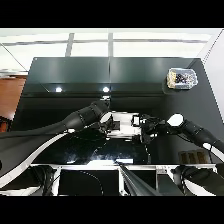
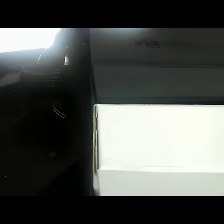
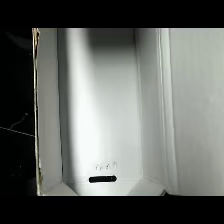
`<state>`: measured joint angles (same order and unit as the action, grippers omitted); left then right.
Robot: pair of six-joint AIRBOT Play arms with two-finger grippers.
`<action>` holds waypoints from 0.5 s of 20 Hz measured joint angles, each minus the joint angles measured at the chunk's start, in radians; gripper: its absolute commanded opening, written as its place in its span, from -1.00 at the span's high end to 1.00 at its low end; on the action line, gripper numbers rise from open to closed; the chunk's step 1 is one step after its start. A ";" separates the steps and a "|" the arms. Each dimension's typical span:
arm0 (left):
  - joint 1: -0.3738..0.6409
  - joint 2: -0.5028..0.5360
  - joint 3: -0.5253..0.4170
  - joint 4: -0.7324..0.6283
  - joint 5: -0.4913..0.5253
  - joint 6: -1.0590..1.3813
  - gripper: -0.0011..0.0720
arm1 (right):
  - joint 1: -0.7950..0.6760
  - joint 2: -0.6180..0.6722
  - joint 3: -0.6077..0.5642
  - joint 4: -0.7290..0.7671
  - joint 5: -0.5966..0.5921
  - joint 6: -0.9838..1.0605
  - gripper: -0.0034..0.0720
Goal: Fold the box and place the chain.
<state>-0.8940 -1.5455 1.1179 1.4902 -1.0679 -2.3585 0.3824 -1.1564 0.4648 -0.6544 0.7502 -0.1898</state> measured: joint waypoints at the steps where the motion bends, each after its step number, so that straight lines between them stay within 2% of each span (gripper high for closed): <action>1: 0.000 0.000 0.001 -0.003 0.008 0.000 0.14 | 0.000 0.000 0.000 0.002 0.002 0.000 -0.51; 4: 0.000 0.000 0.003 -0.006 0.005 0.000 0.21 | 0.000 0.000 0.000 0.002 0.003 -0.001 -0.51; 6: 0.000 0.000 0.003 -0.003 -0.003 0.000 0.89 | 0.000 0.000 0.000 -0.001 0.002 -0.002 -0.51; 9: 0.002 0.000 0.002 -0.002 -0.008 0.007 0.89 | 0.000 0.000 0.000 -0.002 0.000 -0.002 -0.52; 10: 0.002 0.000 0.002 -0.002 -0.007 0.009 0.89 | 0.000 0.000 0.000 -0.002 0.000 -0.001 -0.81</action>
